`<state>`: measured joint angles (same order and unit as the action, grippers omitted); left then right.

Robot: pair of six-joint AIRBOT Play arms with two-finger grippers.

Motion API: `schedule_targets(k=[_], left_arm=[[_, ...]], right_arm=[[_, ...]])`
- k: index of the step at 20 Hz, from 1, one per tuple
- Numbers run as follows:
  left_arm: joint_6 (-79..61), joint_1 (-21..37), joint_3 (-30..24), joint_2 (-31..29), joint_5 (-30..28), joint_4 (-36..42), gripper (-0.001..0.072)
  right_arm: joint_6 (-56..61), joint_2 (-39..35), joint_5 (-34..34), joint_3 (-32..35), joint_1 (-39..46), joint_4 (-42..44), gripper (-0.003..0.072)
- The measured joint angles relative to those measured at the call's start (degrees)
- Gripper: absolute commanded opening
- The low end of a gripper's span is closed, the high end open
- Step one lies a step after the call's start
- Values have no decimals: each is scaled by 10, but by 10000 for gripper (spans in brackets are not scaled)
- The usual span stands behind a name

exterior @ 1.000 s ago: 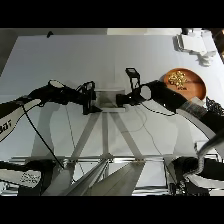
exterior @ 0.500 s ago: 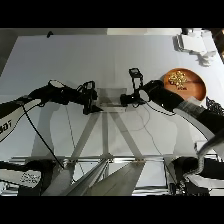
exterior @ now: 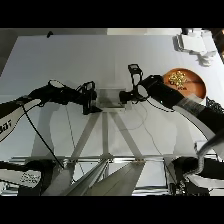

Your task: Fold the box and place the chain.

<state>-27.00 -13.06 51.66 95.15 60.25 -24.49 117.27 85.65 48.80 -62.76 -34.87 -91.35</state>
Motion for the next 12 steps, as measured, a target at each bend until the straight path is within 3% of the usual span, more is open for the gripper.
schedule_targets(k=[2,3,4,5,8,10,12], left_arm=[[0,0,0,0,0,0,376],[0,0,0,0,0,1,376],[0,0,0,0,0,1,376],[0,0,0,0,0,1,376],[0,0,0,0,0,2,376],[0,0,0,0,-1,4,376],[3,-1,0,0,0,9,376]], right_arm=[[12,9,1,-4,-9,0,644],[18,15,2,-5,-14,0,586],[24,22,0,-6,-19,-1,452],[29,28,-1,-7,-25,-3,364],[39,45,-3,-8,-38,-12,257],[54,50,-8,-8,-42,-14,15],[65,53,-14,-8,-44,-18,15]])
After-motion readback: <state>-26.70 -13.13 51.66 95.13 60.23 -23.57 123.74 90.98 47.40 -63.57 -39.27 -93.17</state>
